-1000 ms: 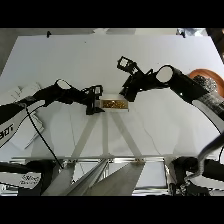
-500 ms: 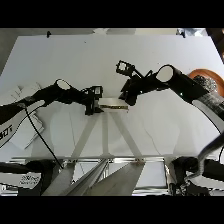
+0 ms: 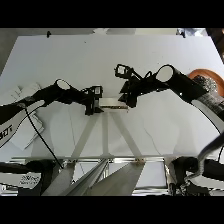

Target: Fold the box and place the chain.

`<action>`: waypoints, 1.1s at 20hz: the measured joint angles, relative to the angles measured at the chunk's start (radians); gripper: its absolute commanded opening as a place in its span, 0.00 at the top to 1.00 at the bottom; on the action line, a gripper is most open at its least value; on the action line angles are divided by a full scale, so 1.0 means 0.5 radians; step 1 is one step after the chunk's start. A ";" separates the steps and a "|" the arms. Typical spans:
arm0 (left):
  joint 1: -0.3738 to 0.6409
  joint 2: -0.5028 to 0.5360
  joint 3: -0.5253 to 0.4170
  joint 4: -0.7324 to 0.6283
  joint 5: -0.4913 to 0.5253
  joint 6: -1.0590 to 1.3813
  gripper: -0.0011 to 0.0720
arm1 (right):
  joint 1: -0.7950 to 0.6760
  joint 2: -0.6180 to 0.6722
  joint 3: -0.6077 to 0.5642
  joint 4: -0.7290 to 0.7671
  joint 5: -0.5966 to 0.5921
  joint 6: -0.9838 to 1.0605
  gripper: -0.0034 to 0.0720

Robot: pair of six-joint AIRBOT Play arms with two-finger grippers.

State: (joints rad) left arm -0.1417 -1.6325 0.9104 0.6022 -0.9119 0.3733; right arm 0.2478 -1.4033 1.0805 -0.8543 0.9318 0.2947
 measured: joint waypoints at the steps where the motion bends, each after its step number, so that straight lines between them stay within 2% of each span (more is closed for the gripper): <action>1: 0.000 0.000 0.000 -0.001 0.000 0.001 0.96 | 0.000 -0.014 0.000 -0.009 0.008 -0.025 0.44; 3: 0.000 0.000 0.000 -0.002 0.000 0.000 0.96 | 0.001 -0.048 0.000 -0.028 0.028 -0.067 0.46; 7: 0.001 0.000 0.000 -0.006 -0.001 -0.002 0.96 | 0.002 -0.094 0.000 -0.058 0.040 -0.106 0.73; 15: 0.001 0.000 0.000 -0.005 -0.002 -0.001 0.96 | 0.024 -0.112 0.000 -0.101 0.023 -0.121 0.73; 16: 0.001 0.000 0.000 -0.005 -0.002 -0.001 0.96 | 0.042 -0.114 0.001 -0.121 0.037 -0.121 0.71; 18: 0.001 0.000 0.000 -0.005 -0.003 -0.001 0.96 | 0.091 -0.127 0.001 -0.179 0.066 -0.120 0.54; 20: 0.002 0.000 0.000 -0.002 -0.004 0.001 0.96 | 0.143 -0.139 -0.001 -0.226 0.070 -0.114 0.53; 21: 0.002 0.000 0.000 -0.002 -0.004 0.002 0.96 | 0.167 -0.142 -0.001 -0.239 0.046 -0.110 0.50; 22: 0.002 0.000 0.000 -0.002 -0.004 0.001 0.96 | 0.186 -0.143 -0.001 -0.249 0.039 -0.095 0.42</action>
